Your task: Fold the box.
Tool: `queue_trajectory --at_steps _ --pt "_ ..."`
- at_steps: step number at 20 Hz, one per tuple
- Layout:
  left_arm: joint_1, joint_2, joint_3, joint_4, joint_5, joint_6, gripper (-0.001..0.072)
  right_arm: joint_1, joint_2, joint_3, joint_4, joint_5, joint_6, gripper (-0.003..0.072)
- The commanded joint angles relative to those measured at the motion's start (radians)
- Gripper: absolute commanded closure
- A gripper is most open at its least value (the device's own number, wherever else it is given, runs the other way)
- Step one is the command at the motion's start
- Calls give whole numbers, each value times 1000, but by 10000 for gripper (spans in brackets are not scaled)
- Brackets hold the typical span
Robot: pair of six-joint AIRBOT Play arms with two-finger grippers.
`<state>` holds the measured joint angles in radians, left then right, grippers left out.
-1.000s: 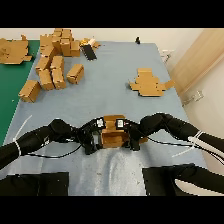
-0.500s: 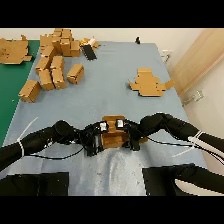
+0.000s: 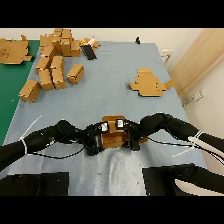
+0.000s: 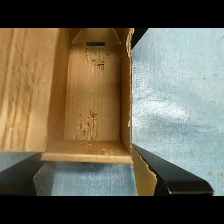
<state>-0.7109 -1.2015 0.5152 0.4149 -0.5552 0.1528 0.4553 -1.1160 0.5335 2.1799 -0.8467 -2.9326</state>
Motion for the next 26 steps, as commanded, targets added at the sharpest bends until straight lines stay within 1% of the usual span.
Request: queue_trajectory --at_steps 1,7,13,14,15,16,26 --pt "-1 -7 8 0 -6 29 18 1 0 0 0 0 0 187" --pt "-42 -15 12 0 -1 34 18 1 0 0 0 0 0 187" --pt "-43 -21 13 0 1 39 20 1 0 0 -1 0 0 187" --pt "-44 -21 13 0 7 39 108 1 0 0 -1 0 0 187" --pt "-43 -21 13 1 7 39 260 1 0 0 -2 0 0 187" --pt "-43 -21 13 1 7 39 272 1 0 0 -4 0 0 187" --pt "-43 -21 13 1 6 39 273 0 0 0 -8 3 0 187"
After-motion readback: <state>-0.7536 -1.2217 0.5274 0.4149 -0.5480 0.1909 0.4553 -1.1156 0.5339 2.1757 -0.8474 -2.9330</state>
